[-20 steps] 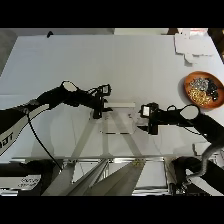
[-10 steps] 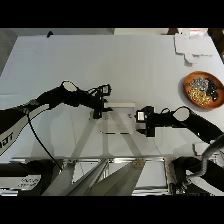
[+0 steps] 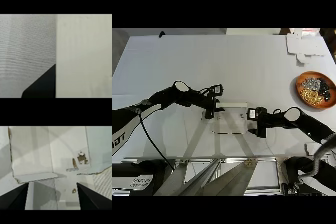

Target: Fold the box and place the chain.

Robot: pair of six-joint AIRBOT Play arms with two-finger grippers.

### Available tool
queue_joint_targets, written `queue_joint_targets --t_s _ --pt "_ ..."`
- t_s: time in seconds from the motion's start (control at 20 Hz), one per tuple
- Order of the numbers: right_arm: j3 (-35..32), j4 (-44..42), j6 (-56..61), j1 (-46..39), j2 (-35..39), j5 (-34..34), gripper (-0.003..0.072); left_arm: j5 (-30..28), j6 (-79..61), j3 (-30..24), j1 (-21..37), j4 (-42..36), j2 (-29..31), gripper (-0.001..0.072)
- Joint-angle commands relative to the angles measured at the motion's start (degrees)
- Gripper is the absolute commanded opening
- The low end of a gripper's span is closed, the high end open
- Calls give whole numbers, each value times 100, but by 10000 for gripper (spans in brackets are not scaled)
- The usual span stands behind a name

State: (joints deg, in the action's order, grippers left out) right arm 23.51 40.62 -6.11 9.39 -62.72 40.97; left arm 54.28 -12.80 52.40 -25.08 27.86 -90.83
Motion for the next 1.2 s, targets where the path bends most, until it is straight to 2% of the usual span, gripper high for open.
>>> queue_joint_targets --t_s 0.0,0.35,0.65,0.9,1.05,1.15 --pt "0 -313 205 7 -4 15 665 -2 -2 -2 -2 0 -2 9" --pt "0 -431 328 7 -2 297 665 -2 -2 -2 -2 0 -4 9" --pt "0 481 774 7 -2 553 665 -2 -2 -2 -2 0 -2 9" --pt "0 46 778 22 -2 553 665 -2 -2 -2 -2 0 -2 9" --pt "0 35 824 321 -2 520 665 -2 -2 -2 -2 0 -4 9" --pt "0 -2 1209 474 -2 188 665 -2 -2 -2 -2 0 -4 9"
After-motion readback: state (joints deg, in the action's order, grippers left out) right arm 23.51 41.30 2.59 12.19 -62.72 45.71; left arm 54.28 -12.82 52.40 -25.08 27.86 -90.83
